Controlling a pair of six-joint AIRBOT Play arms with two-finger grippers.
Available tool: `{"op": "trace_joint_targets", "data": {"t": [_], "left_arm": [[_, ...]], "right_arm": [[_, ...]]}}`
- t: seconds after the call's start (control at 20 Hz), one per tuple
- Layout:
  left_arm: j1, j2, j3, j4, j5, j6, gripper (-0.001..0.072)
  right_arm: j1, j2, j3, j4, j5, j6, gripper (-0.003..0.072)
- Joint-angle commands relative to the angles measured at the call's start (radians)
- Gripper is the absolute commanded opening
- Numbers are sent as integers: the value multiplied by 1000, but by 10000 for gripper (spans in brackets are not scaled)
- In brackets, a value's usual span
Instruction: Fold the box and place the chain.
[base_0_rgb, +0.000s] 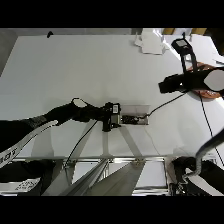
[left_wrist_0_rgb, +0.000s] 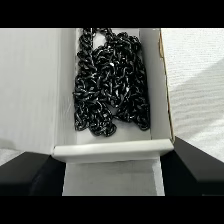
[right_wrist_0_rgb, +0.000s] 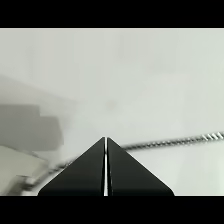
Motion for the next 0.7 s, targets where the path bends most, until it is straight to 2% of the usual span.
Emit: {"op": "trace_joint_targets", "data": {"t": [0.0,0.05,0.1,0.15,0.2,0.25,0.65], "left_arm": [[0,0,0,0,0,0,211],[0,0,0,0,0,0,211],[0,0,0,0,0,0,211],[0,0,0,0,0,0,211],[0,0,0,0,0,0,211],[0,0,0,0,0,0,211],[0,0,0,0,0,0,211]], "right_arm": [[-137,-78,-64,-62,10,-3,16],[-150,-94,-91,-61,-20,-3,17],[-150,-107,-115,-61,-51,-3,59],[-150,-121,-134,-56,-78,-3,209],[-150,-135,-146,-51,-97,-1,321],[-150,-159,-150,-51,-106,-1,340],[-147,-306,-150,-21,-145,0,343]]}}
